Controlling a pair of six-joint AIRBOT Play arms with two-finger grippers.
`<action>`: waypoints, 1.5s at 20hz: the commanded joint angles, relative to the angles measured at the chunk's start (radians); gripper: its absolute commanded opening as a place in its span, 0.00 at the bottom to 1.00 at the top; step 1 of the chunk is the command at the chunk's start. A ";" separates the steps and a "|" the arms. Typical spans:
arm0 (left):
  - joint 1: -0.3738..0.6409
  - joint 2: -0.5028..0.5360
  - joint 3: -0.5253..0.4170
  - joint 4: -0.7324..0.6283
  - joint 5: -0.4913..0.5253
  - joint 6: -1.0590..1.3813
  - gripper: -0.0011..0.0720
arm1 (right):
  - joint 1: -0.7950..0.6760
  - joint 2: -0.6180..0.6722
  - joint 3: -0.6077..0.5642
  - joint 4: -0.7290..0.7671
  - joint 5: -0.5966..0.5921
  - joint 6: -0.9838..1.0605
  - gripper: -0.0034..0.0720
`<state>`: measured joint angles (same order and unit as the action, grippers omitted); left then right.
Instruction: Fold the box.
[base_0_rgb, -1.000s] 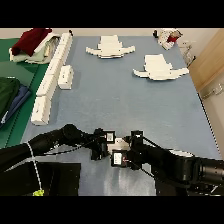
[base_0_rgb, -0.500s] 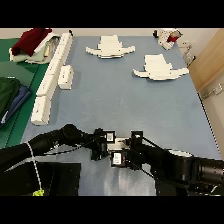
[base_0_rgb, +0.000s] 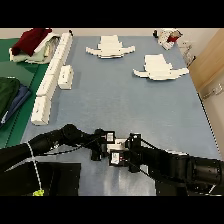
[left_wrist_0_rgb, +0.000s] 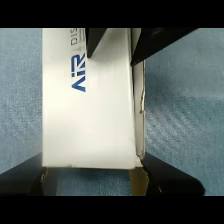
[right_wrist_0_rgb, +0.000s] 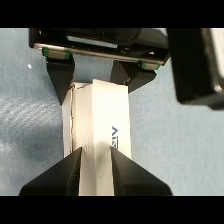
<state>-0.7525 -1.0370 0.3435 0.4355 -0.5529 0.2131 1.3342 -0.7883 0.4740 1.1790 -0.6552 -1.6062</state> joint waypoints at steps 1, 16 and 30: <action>0.000 0.000 0.000 -0.001 0.003 -0.002 0.73 | 0.002 -0.002 0.001 0.035 0.002 -0.010 0.40; 0.000 0.000 0.000 -0.001 0.003 -0.002 0.73 | -0.053 0.154 -0.084 0.031 0.266 0.474 0.05; 0.000 0.000 0.000 -0.001 0.003 -0.002 0.73 | -0.119 0.098 -0.328 0.053 0.567 0.683 0.05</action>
<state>-0.7528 -1.0370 0.3435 0.4343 -0.5491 0.2111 1.2160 -0.6575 0.1646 1.2129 -0.1001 -0.9344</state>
